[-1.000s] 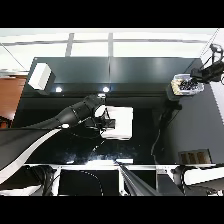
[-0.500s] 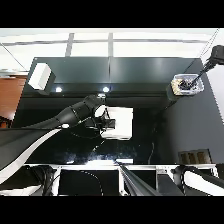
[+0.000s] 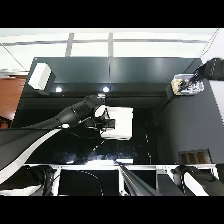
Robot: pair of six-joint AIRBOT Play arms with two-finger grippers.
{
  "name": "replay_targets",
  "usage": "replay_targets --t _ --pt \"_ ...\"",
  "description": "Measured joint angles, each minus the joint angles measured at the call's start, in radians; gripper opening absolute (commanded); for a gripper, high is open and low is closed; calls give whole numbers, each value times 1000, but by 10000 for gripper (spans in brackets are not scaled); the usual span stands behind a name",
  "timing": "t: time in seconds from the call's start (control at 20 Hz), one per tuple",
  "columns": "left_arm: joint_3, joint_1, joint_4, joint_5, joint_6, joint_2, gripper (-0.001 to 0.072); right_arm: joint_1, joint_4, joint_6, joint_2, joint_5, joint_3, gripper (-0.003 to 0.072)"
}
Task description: Fold the box and place the chain.
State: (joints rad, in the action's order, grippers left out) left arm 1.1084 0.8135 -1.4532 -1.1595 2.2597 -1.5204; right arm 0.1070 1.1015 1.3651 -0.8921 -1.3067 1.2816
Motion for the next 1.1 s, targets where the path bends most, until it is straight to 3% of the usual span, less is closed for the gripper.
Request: replay_targets --t 0.3,0.65,1.1 --pt "0 0 0 2 0 0 28 -126 -172 -27 103 -48 -226 13" --pt "0 0 0 4 0 0 28 -369 -281 7 116 167 -487 13" --pt "0 0 0 5 0 0 28 -561 -374 34 18 366 -575 18"
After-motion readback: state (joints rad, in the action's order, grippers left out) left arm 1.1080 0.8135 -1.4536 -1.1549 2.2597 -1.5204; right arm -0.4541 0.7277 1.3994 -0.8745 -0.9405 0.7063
